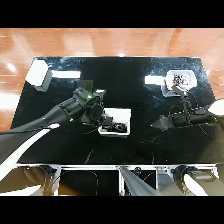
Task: Fold the box and place the chain.
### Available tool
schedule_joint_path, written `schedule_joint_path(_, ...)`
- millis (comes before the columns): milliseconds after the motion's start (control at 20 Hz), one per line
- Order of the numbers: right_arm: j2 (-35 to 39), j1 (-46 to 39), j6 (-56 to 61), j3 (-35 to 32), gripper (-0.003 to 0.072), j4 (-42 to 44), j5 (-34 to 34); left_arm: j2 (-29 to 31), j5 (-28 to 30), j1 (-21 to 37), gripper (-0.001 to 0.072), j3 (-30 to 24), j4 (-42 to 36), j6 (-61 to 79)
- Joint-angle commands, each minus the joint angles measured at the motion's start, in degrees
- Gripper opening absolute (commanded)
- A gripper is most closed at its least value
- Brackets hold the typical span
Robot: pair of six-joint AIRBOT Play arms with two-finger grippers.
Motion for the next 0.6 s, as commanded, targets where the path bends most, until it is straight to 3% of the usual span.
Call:
schedule_joint_path(0,0.0,-0.1,5.3,0.0,0.0618,0.5,0.1,4.2,5.8,0.3,0.0511,2.1,0.0,7.2)
schedule_joint_path(200,-0.6,0.4,7.6,7.2,0.0618,0.5,-0.7,13.7,13.4,2.4,0.051,-2.0,5.0,13.7)
schedule_joint_path(350,-7.0,3.9,8.6,17.3,0.0618,0.5,-0.9,23.7,12.6,12.3,0.051,-12.3,5.0,14.7)
schedule_joint_path(550,-24.1,14.1,8.6,33.1,0.0619,-2.2,-2.5,33.7,5.4,28.3,0.0509,-25.4,-11.4,24.2)
